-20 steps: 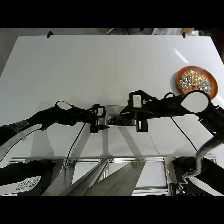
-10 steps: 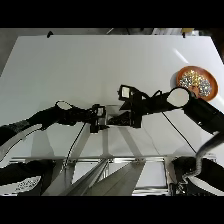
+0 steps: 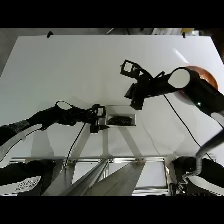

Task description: Fold the box and place the chain.

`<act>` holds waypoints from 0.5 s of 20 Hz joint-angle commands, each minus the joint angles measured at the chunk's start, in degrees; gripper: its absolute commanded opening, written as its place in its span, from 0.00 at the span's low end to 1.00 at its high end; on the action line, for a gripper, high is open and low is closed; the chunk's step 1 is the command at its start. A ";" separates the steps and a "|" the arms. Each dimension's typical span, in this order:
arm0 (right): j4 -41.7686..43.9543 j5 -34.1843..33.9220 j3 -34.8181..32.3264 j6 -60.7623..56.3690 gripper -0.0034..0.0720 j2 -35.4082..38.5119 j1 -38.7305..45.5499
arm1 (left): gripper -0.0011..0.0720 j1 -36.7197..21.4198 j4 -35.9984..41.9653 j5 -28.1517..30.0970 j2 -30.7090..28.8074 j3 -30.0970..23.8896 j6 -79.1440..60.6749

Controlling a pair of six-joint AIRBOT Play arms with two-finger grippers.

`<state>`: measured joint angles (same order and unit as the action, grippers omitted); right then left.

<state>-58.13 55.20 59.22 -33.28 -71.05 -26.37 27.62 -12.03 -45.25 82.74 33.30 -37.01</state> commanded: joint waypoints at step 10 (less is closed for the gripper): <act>0.74 3.39 -5.84 4.26 0.30 0.07 -10.01 | 0.36 -0.02 0.00 0.02 -0.04 0.02 -0.02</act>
<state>-57.87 59.09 55.64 -31.11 -72.51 -34.39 27.62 -12.03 -45.25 82.74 33.30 -37.01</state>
